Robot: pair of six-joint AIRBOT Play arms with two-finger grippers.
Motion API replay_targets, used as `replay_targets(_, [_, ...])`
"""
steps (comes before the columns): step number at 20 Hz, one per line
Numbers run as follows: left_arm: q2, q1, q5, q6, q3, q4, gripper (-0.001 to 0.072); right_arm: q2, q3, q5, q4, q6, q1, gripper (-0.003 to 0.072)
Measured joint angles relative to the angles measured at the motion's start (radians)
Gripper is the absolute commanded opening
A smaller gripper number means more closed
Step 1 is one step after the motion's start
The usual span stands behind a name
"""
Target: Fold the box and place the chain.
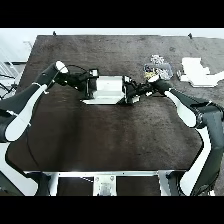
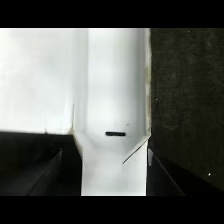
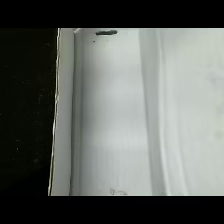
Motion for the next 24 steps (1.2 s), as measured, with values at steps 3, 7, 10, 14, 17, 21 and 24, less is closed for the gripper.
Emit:
replay_targets(3, [0.0, 0.014, -0.043, -0.011, 0.026, 0.002, 0.0609, 0.0, 0.0, 0.0, 0.0, 0.0, 0.0, 0.0522])
replay_targets(7, [-0.007, 0.024, -0.07, -0.016, 0.032, 0.006, 0.0608, 0.0, 0.0, 0.0, 0.0, 0.0, 0.0, 0.0522])
replay_targets(10, [-0.025, 0.023, -0.085, -0.014, 0.024, -0.003, 0.0608, 0.0, 0.0, 0.0, 0.0, 0.0, 0.0, 0.0522])
replay_targets(14, [-0.045, 0.024, -0.075, 0.02, 0.015, -0.046, 0.0608, 0.0, 0.0, 0.0, 0.0, 0.0, 0.0, 0.0523])
replay_targets(17, [-0.063, 0.024, -0.067, 0.039, 0.013, -0.063, 0.0607, 0.0, 0.0, 0.0, 0.0, 0.0, 0.0, 0.0522])
replay_targets(21, [-0.077, 0.007, -0.032, 0.048, 0.013, -0.07, 0.052, 0.0, 0.0, 0.0, 0.0, 0.0, 0.0, 0.0522])
replay_targets(24, [-0.084, -0.003, -0.01, 0.05, 0.013, -0.061, 0.0468, 0.0, 0.0, 0.0, 0.0, 0.0, 0.0, 0.0522])
